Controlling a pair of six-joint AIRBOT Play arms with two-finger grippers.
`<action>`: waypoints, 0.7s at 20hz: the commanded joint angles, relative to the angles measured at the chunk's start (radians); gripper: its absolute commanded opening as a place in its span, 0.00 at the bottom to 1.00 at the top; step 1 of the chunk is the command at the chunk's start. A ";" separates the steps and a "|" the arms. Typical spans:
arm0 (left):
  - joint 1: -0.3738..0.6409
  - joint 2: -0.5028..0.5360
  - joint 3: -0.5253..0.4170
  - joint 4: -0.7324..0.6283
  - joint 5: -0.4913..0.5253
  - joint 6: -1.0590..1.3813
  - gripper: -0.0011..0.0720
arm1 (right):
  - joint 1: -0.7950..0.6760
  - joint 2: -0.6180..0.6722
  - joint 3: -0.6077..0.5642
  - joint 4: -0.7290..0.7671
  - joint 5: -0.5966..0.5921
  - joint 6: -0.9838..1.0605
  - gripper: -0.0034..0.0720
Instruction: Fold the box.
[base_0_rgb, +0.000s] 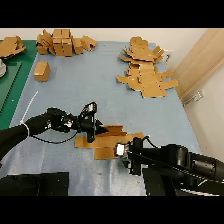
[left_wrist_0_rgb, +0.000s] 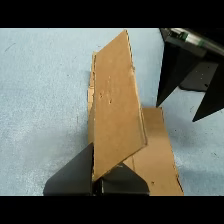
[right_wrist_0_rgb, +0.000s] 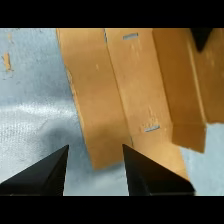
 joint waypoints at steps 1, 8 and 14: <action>0.000 0.001 0.000 0.000 0.000 0.000 0.03 | 0.030 -0.088 -0.005 -0.124 0.066 0.008 0.72; 0.000 0.001 0.000 0.000 0.000 0.000 0.03 | 0.031 -0.176 -0.004 -0.143 0.140 0.007 0.72; 0.000 0.001 0.000 0.000 0.000 0.000 0.03 | 0.031 -0.217 0.000 -0.174 0.148 -0.009 0.72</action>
